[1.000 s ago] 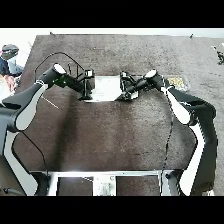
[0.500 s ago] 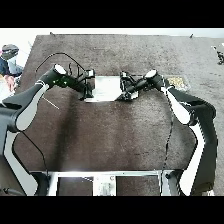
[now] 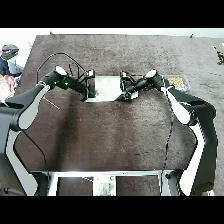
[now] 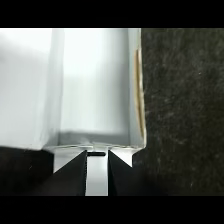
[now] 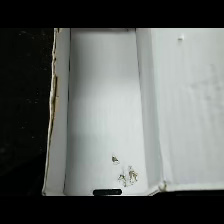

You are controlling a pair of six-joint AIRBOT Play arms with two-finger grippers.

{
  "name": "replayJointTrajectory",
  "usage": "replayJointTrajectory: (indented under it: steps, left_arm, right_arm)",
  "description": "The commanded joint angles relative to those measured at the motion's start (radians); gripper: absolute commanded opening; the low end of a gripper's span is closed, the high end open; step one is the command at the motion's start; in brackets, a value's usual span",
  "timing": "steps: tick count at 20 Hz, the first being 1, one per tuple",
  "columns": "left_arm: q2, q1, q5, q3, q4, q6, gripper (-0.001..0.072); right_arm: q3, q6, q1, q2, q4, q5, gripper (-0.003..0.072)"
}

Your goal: Fold the box and place the chain.

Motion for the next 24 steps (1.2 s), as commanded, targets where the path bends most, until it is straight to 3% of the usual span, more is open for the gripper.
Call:
replayJointTrajectory:
  steps: [1,8,9,10,17,19,21,22,23,24]
  left_arm:
    - [-0.016,0.000,-0.012,0.000,-0.084,0.044,0.0144]
    - [-0.016,0.000,-0.014,0.000,-0.116,0.050,0.0145]
    - [-0.016,0.000,-0.013,0.000,-0.116,0.051,0.0178]
    - [-0.016,0.000,-0.004,0.000,-0.120,0.050,0.0401]
    - [-0.016,0.000,-0.002,0.000,-0.130,0.050,0.0428]
    - [-0.016,0.000,-0.012,0.000,-0.137,0.046,0.0720]
    - [-0.016,0.000,-0.012,0.000,-0.143,0.042,0.0699]
    - [-0.016,0.000,-0.012,0.000,-0.143,0.041,0.0580]
    - [-0.016,0.002,-0.014,0.000,-0.140,0.039,0.0388]
    - [-0.016,0.008,-0.015,0.000,-0.138,0.039,0.0269]
  right_arm:
    - [0.000,0.000,0.001,0.000,0.000,0.000,0.0477]
    - [0.000,0.000,0.001,0.000,0.000,0.000,0.0476]
    - [0.000,0.000,0.001,0.000,0.000,0.000,0.0477]
    - [0.000,0.000,0.001,0.000,0.000,0.000,0.0477]
    - [0.000,0.000,0.001,0.000,0.000,0.000,0.0477]
    - [0.000,0.000,0.001,0.000,0.000,0.000,0.0477]
    - [0.000,0.000,0.001,0.000,0.000,0.000,0.0477]
    - [0.000,0.000,0.001,0.000,0.000,0.000,0.0477]
    - [0.000,0.000,0.001,0.000,0.000,0.000,0.0477]
    - [0.000,0.000,0.001,0.000,0.000,0.000,0.0477]
